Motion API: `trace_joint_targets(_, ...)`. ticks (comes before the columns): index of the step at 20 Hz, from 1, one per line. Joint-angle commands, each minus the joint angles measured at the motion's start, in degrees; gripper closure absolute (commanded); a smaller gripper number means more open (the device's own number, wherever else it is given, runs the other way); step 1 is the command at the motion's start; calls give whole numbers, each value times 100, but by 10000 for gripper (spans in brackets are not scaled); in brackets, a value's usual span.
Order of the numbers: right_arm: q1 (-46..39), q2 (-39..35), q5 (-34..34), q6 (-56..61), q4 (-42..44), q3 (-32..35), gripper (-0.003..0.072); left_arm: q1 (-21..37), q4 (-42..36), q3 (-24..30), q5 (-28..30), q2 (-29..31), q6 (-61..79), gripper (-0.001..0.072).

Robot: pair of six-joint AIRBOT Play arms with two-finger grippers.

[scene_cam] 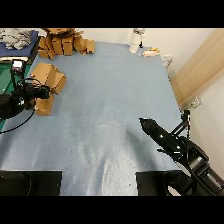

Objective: Fold the box.

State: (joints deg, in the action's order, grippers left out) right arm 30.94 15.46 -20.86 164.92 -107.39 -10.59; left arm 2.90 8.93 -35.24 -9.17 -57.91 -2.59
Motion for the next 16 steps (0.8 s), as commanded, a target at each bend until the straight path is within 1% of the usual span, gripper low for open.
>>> trace_joint_targets(1, -2, -7, -11, 2, 2, -4, 686, 160, 9, -221, 160, -28, -50, 230)
trace_joint_targets(7, -2, -7, -11, 2, 2, -4, 686, 702, 28, -254, 105, -175, -131, 230)
trace_joint_targets(12, -2, -7, -11, 2, 2, -4, 685, 719, 33, -240, 7, -284, -133, 230)
trace_joint_targets(14, -2, -9, -11, 2, 2, -4, 686, 719, 33, -149, -44, -358, -136, 231)
trace_joint_targets(16, -2, -13, -9, 2, 2, -4, 686, 721, 33, 48, 142, -400, -133, 231)
